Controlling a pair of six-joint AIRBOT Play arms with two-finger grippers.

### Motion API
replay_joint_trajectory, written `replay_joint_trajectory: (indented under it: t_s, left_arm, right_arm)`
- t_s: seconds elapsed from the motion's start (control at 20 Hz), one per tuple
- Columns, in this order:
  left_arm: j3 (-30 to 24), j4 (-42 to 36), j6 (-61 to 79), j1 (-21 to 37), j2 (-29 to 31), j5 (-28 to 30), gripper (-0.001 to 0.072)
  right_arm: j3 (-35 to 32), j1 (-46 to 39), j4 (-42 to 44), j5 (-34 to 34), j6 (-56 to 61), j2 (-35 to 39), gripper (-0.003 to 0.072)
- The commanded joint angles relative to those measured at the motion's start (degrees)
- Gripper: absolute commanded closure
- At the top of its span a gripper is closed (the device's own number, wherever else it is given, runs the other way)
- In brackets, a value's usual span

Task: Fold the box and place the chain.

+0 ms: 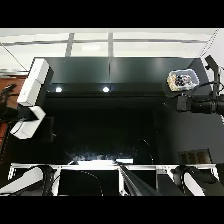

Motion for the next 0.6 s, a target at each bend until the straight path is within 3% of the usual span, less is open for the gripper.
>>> replay_joint_trajectory:
  t_s: [0.0, 0.25, 0.55]
  left_arm:
    - [0.2, 1.0, 5.0, 10.6, 0.2, -0.6, 0.0549]
    - [0.2, 0.4, 13.4, 12.7, 0.2, 8.3, 0.0547]
    - [0.2, -2.6, 18.9, 8.7, -0.7, 21.4, 0.0527]
  right_arm:
    - [0.0, 0.0, -0.8, -1.3, 0.0, 0.0, 0.0670]
    - [0.0, 0.0, -0.8, -2.8, 0.0, 0.0, 0.0670]
    - [0.0, 0.0, -0.8, -2.8, 0.5, 0.0, 0.0670]
